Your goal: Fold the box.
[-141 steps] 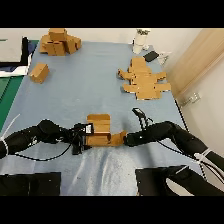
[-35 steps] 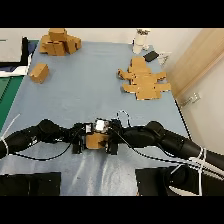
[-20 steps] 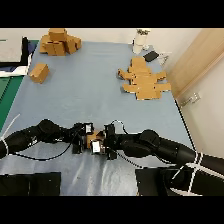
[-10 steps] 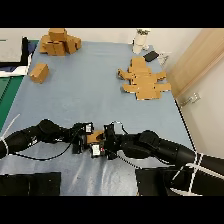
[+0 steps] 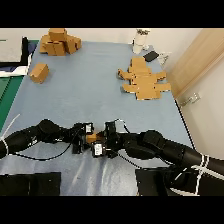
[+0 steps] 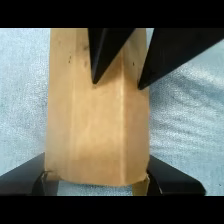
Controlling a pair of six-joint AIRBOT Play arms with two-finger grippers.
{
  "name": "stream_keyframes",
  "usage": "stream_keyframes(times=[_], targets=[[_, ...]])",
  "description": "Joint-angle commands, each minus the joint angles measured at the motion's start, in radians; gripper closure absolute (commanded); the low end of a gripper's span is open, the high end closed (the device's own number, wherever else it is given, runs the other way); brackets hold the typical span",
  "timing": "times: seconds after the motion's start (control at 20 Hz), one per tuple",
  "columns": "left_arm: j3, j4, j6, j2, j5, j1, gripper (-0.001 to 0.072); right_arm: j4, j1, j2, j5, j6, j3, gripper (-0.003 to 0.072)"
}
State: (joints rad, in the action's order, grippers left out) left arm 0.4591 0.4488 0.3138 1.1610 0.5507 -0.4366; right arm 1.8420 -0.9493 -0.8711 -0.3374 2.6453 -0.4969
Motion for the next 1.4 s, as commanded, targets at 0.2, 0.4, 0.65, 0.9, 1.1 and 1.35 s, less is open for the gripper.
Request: stream_keyframes(times=[0.2, 0.4, 0.65, 0.9, 1.1, 1.35], targets=[[0.001, 0.0, 0.0, -0.001, 0.0, 0.0, 0.0203, -0.013, 0.0, -0.038, 0.023, -0.001, 0.0, 0.0539], [0.001, 0.0, 0.0, -0.001, 0.0, 0.0, 0.0203, -0.001, -0.007, -0.044, 0.004, -0.001, 0.0, 0.0538], [0.001, 0.0, 0.0, -0.001, 0.0, 0.0, 0.0203, 0.036, -0.019, -0.044, -0.069, -0.001, 0.0, 0.0538], [0.001, 0.0, 0.0, -0.001, 0.0, 0.0, 0.0203, 0.051, -0.018, -0.006, -0.091, -0.054, -0.001, 0.052], [0.001, 0.0, 0.0, -0.001, 0.0, 0.0, 0.0203, 0.051, 0.004, 0.18, -0.178, -0.444, 0.0, 0.0523], [0.001, 0.0, 0.0, -0.001, 0.0, 0.0, 0.0203, 0.255, 0.012, 0.264, -0.339, -1.259, 0.113, 0.0683]])
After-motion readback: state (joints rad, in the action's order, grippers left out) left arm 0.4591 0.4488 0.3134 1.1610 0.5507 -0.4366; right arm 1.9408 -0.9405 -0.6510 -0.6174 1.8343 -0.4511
